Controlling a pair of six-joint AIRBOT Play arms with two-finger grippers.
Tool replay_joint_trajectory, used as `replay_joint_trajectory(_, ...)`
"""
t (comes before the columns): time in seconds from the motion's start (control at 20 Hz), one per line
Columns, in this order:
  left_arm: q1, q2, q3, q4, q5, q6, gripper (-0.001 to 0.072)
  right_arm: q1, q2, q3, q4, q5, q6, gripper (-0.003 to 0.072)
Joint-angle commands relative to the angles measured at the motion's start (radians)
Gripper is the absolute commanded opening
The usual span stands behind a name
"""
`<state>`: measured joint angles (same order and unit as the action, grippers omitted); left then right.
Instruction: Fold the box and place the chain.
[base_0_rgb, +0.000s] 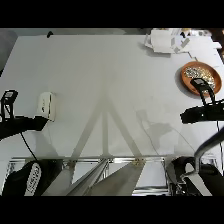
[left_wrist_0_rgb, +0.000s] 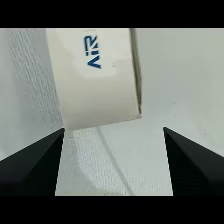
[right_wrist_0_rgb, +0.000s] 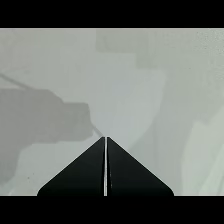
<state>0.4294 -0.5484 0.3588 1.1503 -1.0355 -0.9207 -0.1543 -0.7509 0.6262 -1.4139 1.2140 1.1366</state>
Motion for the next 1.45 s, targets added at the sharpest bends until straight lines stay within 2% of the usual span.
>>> replay_joint_trajectory(0.0, -0.058, 0.142, 0.000, 0.052, -0.050, -0.003, 0.0694, -0.001, 0.001, 0.001, 0.000, 0.000, 0.000, 0.0020)
replay_joint_trajectory(0.15, -0.106, 0.192, -0.001, 0.081, -0.062, -0.003, 0.0693, -0.001, 0.001, 0.001, 0.000, 0.000, 0.000, 0.0020)
replay_joint_trajectory(0.5, -0.163, 0.196, -0.002, 0.071, -0.057, -0.003, 0.0693, -0.001, 0.001, 0.001, 0.000, 0.000, 0.000, 0.0020)
replay_joint_trajectory(1.4, -0.163, 0.196, -0.003, 0.069, -0.029, -0.004, 0.0693, -0.001, 0.001, 0.001, 0.000, 0.000, 0.000, 0.0020)
